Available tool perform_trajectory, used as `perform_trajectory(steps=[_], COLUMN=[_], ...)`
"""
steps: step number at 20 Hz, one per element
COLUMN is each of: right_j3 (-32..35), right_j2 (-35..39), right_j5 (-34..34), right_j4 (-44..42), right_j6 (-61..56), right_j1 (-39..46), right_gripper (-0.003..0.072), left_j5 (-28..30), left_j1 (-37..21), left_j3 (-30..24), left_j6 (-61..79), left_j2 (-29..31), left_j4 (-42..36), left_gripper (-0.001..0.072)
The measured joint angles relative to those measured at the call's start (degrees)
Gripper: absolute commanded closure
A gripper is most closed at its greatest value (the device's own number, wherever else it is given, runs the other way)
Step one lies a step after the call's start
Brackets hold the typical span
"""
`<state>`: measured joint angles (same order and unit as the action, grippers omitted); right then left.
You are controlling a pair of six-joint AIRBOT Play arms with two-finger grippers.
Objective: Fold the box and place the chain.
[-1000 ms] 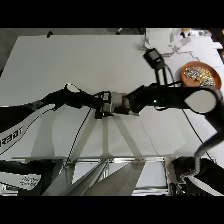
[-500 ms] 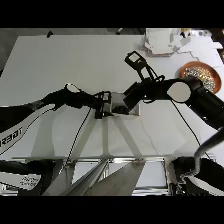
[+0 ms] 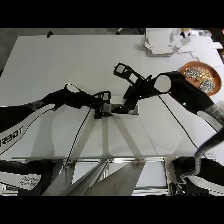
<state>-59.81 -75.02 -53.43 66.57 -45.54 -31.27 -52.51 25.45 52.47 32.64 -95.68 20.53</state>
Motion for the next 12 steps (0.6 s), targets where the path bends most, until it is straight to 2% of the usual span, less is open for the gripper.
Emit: perform_trajectory(steps=[2, 12], right_j3=[0.3, 0.1], right_j2=[-0.9, 0.3], right_j5=[-4.3, -4.9], right_j4=[-1.1, 1.0], right_j6=[3.6, 10.9], right_j1=[-0.6, -1.1], right_gripper=[0.0498, 0.0477], left_j5=[0.6, -0.1], left_j1=[0.0, 0.0], left_j3=[0.0, 0.0], left_j6=[0.5, 0.5], left_j2=[0.0, 0.1], left_j4=[-0.3, -0.2], left_gripper=[0.0501, 0.0501])
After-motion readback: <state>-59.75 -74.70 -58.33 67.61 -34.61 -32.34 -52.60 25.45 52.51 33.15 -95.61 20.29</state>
